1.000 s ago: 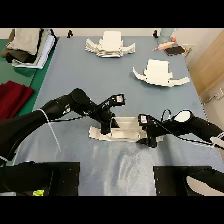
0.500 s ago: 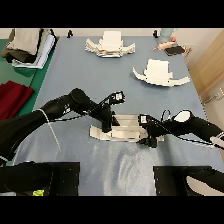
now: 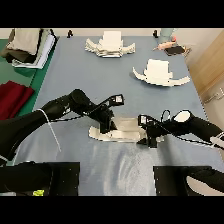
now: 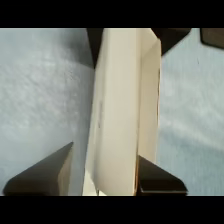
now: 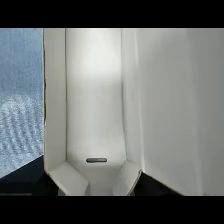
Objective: Fold the box.
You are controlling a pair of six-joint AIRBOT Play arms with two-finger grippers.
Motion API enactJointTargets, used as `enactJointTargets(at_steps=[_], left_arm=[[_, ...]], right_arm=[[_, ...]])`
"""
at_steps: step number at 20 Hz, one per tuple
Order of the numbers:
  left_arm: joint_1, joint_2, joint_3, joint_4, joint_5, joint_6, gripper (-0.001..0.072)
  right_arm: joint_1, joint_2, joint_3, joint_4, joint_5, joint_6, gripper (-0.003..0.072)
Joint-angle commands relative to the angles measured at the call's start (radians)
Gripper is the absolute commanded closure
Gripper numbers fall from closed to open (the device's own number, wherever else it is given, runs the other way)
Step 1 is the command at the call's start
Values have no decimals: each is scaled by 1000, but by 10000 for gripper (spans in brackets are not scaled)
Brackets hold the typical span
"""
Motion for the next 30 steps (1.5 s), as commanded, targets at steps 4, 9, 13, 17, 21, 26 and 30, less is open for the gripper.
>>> enactJointTargets(at_steps=[4, 9, 13, 17, 21, 26, 30], left_arm=[[5, 25, 1, 43, -11, -45, 280], [88, 168, 1, 277, -76, -428, 16], [118, 253, 1, 310, -241, -645, 692], [28, 243, 8, 182, -243, -760, 692], [-53, 161, 72, 6, -108, -790, 692], [5, -2, 121, 13, 19, -955, 692], [37, -141, 121, 108, 5, -1098, 692]], right_arm=[[-1, 0, 1, 0, -5, 0, 119], [-1, 0, 1, 0, -5, 0, 119], [0, 0, 1, 0, -5, 0, 119], [-1, 0, 1, 0, -6, 0, 119], [-1, 0, 1, 0, -5, 0, 119], [-1, 0, 1, 0, -5, 0, 119], [-1, 0, 1, 0, -5, 0, 119]])
